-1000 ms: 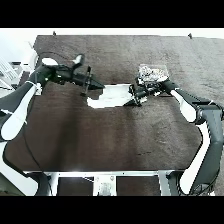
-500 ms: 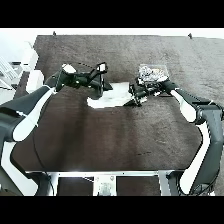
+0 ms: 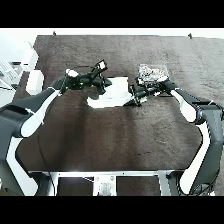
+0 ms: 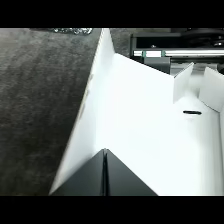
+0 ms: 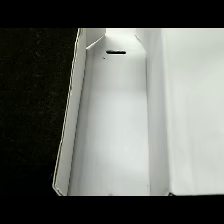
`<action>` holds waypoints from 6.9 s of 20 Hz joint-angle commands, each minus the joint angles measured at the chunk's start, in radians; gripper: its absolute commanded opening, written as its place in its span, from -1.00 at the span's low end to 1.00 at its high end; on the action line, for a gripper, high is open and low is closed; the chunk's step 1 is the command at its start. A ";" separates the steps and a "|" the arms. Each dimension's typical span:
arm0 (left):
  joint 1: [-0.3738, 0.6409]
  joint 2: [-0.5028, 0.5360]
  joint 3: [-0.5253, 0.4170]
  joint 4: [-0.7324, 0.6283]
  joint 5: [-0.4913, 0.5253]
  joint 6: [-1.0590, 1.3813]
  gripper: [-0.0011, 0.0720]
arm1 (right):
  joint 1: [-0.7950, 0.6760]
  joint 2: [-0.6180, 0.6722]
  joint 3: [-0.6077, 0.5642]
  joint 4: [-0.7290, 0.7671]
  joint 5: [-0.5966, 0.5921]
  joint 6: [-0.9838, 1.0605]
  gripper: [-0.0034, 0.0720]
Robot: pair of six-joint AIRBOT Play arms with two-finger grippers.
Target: Fold the box and place the chain.
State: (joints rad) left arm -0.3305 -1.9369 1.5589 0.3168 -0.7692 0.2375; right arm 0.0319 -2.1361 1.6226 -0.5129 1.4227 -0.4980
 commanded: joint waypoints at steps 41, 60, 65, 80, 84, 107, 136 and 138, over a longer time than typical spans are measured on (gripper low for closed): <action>-0.023 0.087 0.011 0.711 -0.266 -0.474 0.46 | 0.000 0.000 0.000 0.000 0.000 0.000 0.55; -0.039 0.079 0.000 0.650 -0.272 -0.467 -0.16 | 0.000 0.000 0.000 0.000 0.000 0.000 0.55; -0.041 0.041 0.000 0.645 -0.264 -0.465 -0.21 | 0.000 0.000 0.000 0.000 0.000 0.000 0.54; -0.041 0.032 0.000 0.487 -0.217 -0.341 -0.22 | 0.000 0.000 0.000 0.000 0.000 0.000 0.55; -0.041 0.032 0.000 0.476 -0.210 -0.327 -0.48 | 0.000 0.000 0.000 0.000 0.000 0.000 0.55; -0.001 0.001 0.001 0.456 -0.319 -0.201 -0.92 | 0.000 0.000 0.000 0.000 0.000 0.000 0.54; 0.346 0.542 -0.637 0.282 -0.134 -1.103 -0.92 | 0.000 0.000 0.000 0.000 0.000 0.000 0.54; 0.369 0.526 -0.638 0.280 -0.140 -1.103 -0.92 | 0.000 0.000 0.000 0.000 0.000 0.000 0.55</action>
State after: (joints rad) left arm -0.0025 -1.4021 0.9466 0.6022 -0.9108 -0.8387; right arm 0.0319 -2.1361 1.6226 -0.5129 1.4227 -0.4984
